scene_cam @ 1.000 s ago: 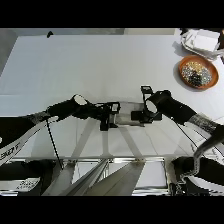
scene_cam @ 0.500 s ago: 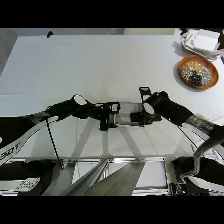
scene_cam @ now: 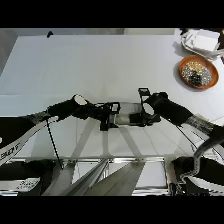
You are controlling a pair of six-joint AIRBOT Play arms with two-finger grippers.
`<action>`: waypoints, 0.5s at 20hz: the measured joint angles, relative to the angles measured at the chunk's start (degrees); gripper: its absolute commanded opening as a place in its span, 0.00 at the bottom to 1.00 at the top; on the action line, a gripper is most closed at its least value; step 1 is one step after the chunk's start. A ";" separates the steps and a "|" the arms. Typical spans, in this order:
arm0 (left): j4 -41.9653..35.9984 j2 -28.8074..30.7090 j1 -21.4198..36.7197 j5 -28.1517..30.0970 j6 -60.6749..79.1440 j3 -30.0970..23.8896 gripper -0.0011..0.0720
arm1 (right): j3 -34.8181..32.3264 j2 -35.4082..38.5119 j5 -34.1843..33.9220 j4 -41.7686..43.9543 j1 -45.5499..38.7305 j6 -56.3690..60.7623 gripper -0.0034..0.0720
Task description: Fold the box and place the chain.
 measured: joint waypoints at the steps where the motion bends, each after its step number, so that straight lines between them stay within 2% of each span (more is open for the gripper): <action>1: 0.00 0.00 0.00 0.02 0.00 0.00 0.47 | 0.00 0.48 0.39 -0.85 -0.02 0.02 0.48; 5: 0.00 0.00 0.02 -0.02 -0.02 0.00 0.47 | 0.00 4.63 2.71 -2.73 -0.02 -1.38 0.48; 10: 0.00 0.00 0.00 -0.13 -0.02 0.00 0.47 | 0.31 13.79 5.64 -6.27 -0.72 -5.29 0.51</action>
